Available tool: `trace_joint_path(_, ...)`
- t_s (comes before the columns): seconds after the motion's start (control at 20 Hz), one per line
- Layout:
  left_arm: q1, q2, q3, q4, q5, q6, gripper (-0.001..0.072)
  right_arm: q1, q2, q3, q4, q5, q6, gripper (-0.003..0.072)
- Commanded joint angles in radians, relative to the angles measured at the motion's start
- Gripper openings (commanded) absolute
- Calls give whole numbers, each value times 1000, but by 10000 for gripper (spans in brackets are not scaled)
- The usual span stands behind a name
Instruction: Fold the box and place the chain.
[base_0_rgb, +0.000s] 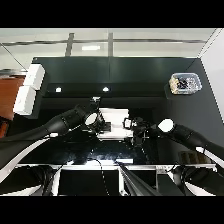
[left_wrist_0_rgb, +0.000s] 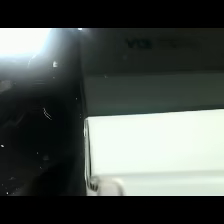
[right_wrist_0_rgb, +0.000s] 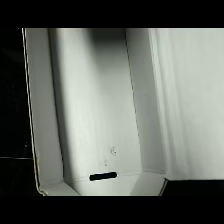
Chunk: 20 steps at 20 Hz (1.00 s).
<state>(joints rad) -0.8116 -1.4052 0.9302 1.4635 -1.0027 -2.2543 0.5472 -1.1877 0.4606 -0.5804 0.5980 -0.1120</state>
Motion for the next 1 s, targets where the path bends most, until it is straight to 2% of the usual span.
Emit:
trace_joint_path(0.0,0,2,1,-6,-14,-23,406,0,0,0,0,0,0,379)
trace_joint_path(0.05,2,2,1,-5,-23,-32,472,0,0,0,0,0,0,380)
trace_joint_path(0.1,1,2,1,-1,-29,-32,491,0,0,0,0,0,0,379)
trace_joint_path(0.35,1,1,0,1,-26,-31,477,0,0,0,0,0,0,379)
trace_joint_path(0.4,1,1,0,-3,-26,-30,365,0,0,0,0,0,0,379)
trace_joint_path(0.45,1,1,0,-3,-23,-25,215,0,0,0,0,0,0,380)
trace_joint_path(0.5,0,1,0,-5,-18,-19,140,0,0,0,0,0,0,380)
trace_joint_path(0.55,-1,1,0,-6,-12,-19,107,0,0,0,0,0,0,379)
trace_joint_path(0.6,-1,1,0,-6,-11,-19,37,0,0,0,0,0,0,379)
trace_joint_path(0.9,-1,1,0,-10,-19,2,33,0,1,0,2,14,3,392)
trace_joint_path(0.95,0,1,0,-10,-22,2,33,0,1,0,3,31,4,563)
